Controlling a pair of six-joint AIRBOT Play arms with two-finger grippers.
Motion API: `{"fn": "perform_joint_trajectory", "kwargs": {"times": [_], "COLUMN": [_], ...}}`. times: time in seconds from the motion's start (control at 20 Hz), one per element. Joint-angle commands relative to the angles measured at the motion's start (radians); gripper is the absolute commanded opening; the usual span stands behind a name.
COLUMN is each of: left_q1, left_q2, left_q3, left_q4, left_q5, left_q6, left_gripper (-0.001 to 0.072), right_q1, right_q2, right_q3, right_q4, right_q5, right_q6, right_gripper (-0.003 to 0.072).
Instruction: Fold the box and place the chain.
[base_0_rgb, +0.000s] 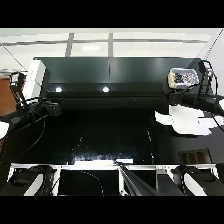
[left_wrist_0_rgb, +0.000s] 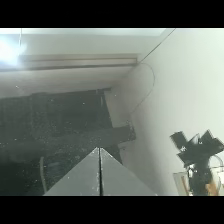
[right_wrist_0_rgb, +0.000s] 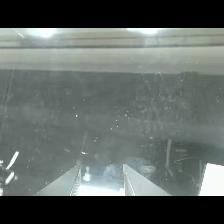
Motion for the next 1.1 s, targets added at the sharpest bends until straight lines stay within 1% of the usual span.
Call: {"fn": "perform_joint_trajectory", "kwargs": {"times": [0.0, 0.05, 0.1, 0.15, 0.25, 0.3, 0.35, 0.4, 0.6, 0.75, 0.8, 0.85, 0.9, 0.95, 1.0, 1.05], "left_q1": [0.000, 0.000, 0.000, 0.000, 0.000, 0.000, 0.000, 0.000, 0.000, -0.010, -0.027, -0.051, -0.079, -0.106, -0.132, -0.157], "left_q2": [-0.001, -0.001, -0.001, 0.000, -0.001, -0.002, -0.002, -0.004, -0.042, -0.106, -0.135, -0.171, -0.209, -0.247, -0.287, -0.332], "left_q3": [0.000, 0.000, 0.000, 0.000, 0.000, 0.000, 0.000, 0.000, 0.000, 0.012, 0.028, 0.056, 0.094, 0.135, 0.177, 0.222], "left_q4": [-0.003, -0.003, -0.003, -0.003, -0.006, -0.007, -0.007, -0.005, -0.006, -0.014, -0.013, -0.013, -0.008, 0.005, 0.015, 0.029], "left_q5": [0.000, 0.005, 0.016, 0.029, 0.051, 0.076, 0.086, 0.095, 0.138, 0.136, 0.136, 0.136, 0.134, 0.129, 0.125, 0.122], "left_q6": [-0.001, -0.001, -0.001, -0.003, -0.003, -0.004, -0.013, -0.014, -0.013, -0.007, 0.007, 0.039, 0.063, 0.069, 0.068, 0.068], "left_gripper": [0.0029, 0.0029, 0.0029, 0.0029, 0.0030, 0.0080, 0.0416, 0.0697, 0.0704, 0.0703, 0.0704, 0.0704, 0.0704, 0.0704, 0.0704, 0.0704], "right_q1": [0.000, 0.000, 0.000, 0.000, 0.000, 0.000, 0.000, 0.000, 0.000, -0.002, -0.013, -0.047, -0.101, -0.186, -0.288, -0.394], "right_q2": [0.000, 0.000, -0.001, 0.000, -0.001, -0.001, -0.001, -0.001, -0.001, -0.001, -0.001, -0.001, -0.002, -0.004, -0.011, -0.020], "right_q3": [0.000, 0.000, 0.000, 0.000, 0.000, 0.000, 0.000, 0.000, 0.000, 0.002, 0.009, 0.029, 0.059, 0.097, 0.128, 0.149], "right_q4": [0.008, 0.011, 0.010, 0.005, 0.001, -0.001, 0.000, 0.004, 0.002, -0.009, -0.047, -0.144, -0.276, -0.435, -0.561, -0.628], "right_q5": [0.009, 0.037, 0.057, 0.077, 0.084, 0.078, 0.063, 0.056, 0.036, -0.018, -0.053, -0.097, -0.123, -0.127, -0.115, -0.096], "right_q6": [0.001, 0.001, 0.001, -0.002, -0.002, -0.002, 0.000, 0.001, 0.004, 0.000, 0.020, 0.116, 0.250, 0.377, 0.440, 0.449], "right_gripper": [0.0332, 0.0334, 0.0508, 0.0707, 0.0718, 0.0718, 0.0718, 0.0718, 0.0717, 0.0717, 0.0716, 0.0716, 0.0715, 0.0714, 0.0709, 0.0708]}}
